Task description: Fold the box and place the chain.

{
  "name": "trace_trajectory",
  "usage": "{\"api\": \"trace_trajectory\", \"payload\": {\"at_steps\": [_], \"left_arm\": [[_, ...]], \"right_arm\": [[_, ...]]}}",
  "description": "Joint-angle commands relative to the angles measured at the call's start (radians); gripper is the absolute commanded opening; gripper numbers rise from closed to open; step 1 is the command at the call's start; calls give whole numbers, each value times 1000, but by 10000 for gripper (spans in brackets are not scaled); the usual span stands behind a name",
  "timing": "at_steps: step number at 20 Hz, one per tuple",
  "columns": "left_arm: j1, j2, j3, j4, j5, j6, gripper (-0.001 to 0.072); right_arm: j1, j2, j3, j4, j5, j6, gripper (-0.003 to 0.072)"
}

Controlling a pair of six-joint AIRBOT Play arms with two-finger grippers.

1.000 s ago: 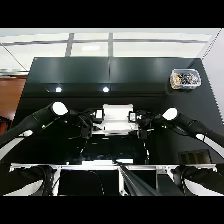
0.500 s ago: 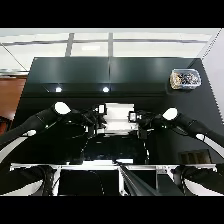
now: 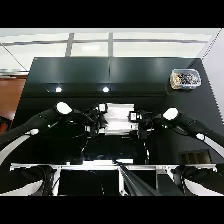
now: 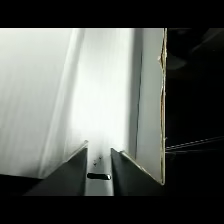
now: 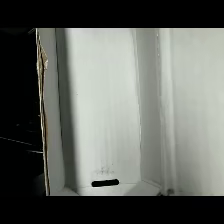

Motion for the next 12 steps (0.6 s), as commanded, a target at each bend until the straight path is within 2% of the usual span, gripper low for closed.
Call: {"api": "trace_trajectory", "payload": {"at_steps": [1,2,3,5,7,9,11,12], "left_arm": [[-14,-1,0,0,8,7,442],[-16,0,0,2,7,6,408],[-16,5,1,14,8,6,150],[-10,34,16,105,6,-42,32],[17,96,35,251,1,-139,32],[77,186,45,465,3,-196,32],[167,272,45,510,-2,-309,33],[222,305,45,505,3,-455,33]], "right_arm": [[0,-1,0,0,1,0,201],[0,-1,0,0,1,0,201],[0,-1,0,0,1,0,201],[0,-1,0,0,1,0,201],[0,-1,0,0,1,0,201],[0,-1,0,0,1,0,201],[0,-1,0,0,1,0,201],[0,-1,0,0,1,0,201]]}}
